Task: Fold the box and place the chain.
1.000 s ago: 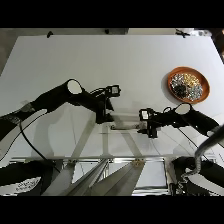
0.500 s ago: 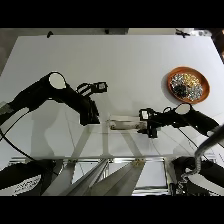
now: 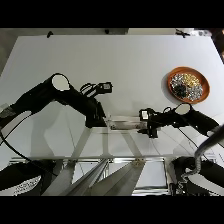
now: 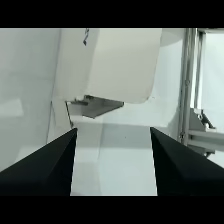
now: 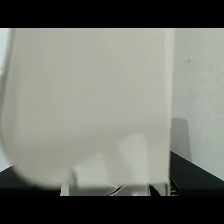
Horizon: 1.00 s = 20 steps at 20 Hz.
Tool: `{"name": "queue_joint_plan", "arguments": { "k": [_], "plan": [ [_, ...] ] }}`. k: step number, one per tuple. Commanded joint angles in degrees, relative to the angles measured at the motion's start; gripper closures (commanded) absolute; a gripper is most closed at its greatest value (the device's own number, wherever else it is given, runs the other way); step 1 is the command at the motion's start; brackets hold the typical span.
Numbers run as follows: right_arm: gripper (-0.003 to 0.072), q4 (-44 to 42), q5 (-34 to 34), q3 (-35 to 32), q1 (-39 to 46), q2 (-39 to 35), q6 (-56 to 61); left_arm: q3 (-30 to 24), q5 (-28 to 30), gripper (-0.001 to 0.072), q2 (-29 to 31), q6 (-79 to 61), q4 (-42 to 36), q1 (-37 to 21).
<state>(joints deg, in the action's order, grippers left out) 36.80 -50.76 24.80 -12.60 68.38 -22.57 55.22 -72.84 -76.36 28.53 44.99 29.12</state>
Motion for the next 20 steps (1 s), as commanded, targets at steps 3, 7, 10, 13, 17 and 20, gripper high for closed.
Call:
{"name": "queue_joint_plan", "arguments": {
  "k": [3, 7, 10, 13, 17, 20],
  "plan": [
    [0.0272, 6.6, 5.9, 0.0, 0.0, 0.0, 0.0, 0.0, 5.0, 0.0202, 0.0, -0.1, -0.8, 2.3],
    [0.0272, 6.4, 5.4, 0.0, 0.0, 0.0, 0.0, 0.0, 5.3, 0.0213, 0.0, -0.1, -0.9, 2.9],
    [0.0272, 6.5, 5.3, 0.0, 0.0, 0.0, 0.0, 0.0, 4.9, 0.0324, 0.0, -0.1, -2.0, 3.7],
    [0.0272, 6.5, 5.3, 0.0, 0.0, 0.0, 0.0, 0.0, 6.7, 0.06, 0.0, -1.0, -3.3, 5.5],
    [0.0272, 6.5, 5.3, 0.0, 0.0, 0.0, 0.0, 0.0, 18.5, 0.0707, 0.0, -1.7, -6.9, 8.2],
    [0.0272, 6.5, 5.3, 0.0, 0.0, 0.0, 0.0, 0.0, 29.2, 0.0707, -0.6, -1.5, -9.1, 9.4]
  ]
}}
